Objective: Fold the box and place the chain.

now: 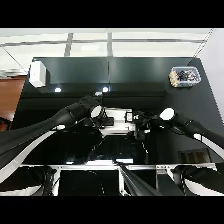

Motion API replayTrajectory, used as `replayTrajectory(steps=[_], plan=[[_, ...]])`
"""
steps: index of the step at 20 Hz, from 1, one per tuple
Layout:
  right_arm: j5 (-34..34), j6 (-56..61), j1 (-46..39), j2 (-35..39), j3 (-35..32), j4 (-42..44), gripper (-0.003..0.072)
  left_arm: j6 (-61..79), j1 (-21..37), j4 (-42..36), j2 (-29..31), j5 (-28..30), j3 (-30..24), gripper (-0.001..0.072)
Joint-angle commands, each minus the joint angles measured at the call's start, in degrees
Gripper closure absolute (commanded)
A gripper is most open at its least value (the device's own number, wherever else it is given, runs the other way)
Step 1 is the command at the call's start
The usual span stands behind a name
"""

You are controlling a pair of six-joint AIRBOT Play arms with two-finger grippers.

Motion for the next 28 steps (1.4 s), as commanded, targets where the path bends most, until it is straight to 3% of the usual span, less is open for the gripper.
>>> replayTrajectory(steps=[1,2,3,9,14,15,16,18,19,22,28], plan=[[0.0,0.5,0.0,0.0,0.0,0.0,0.0368,0.2,0.0,-0.3,0.0,0.1,0.0,0.0682],[0.0,1.5,0.0,0.2,0.0,0.0,0.0083,0.2,0.1,-0.3,0.0,0.2,0.0,0.0682],[0.1,2.8,0.0,0.7,0.0,-0.9,-0.0007,0.2,0.1,-0.3,0.0,0.1,0.0,0.0682],[5.3,6.4,-0.1,8.3,0.3,-12.7,-0.0004,0.2,0.1,0.0,0.0,0.2,0.0,0.0682],[4.7,6.4,0.0,9.3,0.3,-11.8,-0.0002,0.2,0.1,0.4,0.0,0.0,0.0,0.0682],[4.7,6.4,0.0,9.3,0.3,-11.8,0.0045,0.1,0.0,0.9,0.0,0.0,0.0,0.0683],[4.7,6.4,0.0,9.3,0.3,-11.8,0.0187,0.2,0.0,1.1,0.0,-0.2,0.0,0.0683],[4.7,6.4,0.0,9.3,0.3,-11.3,0.0277,0.2,0.1,1.1,0.0,-0.3,0.0,0.0683],[4.7,6.4,0.0,9.3,0.3,-10.9,0.0425,0.2,0.1,1.1,0.0,-0.3,0.0,0.0682],[4.7,6.4,0.0,9.2,0.2,-9.0,0.0445,0.2,0.1,1.1,0.0,-0.3,0.0,0.0683],[4.0,4.9,0.0,5.6,0.2,3.7,0.0445,0.1,0.0,1.0,0.0,-0.3,0.0,0.0682]])
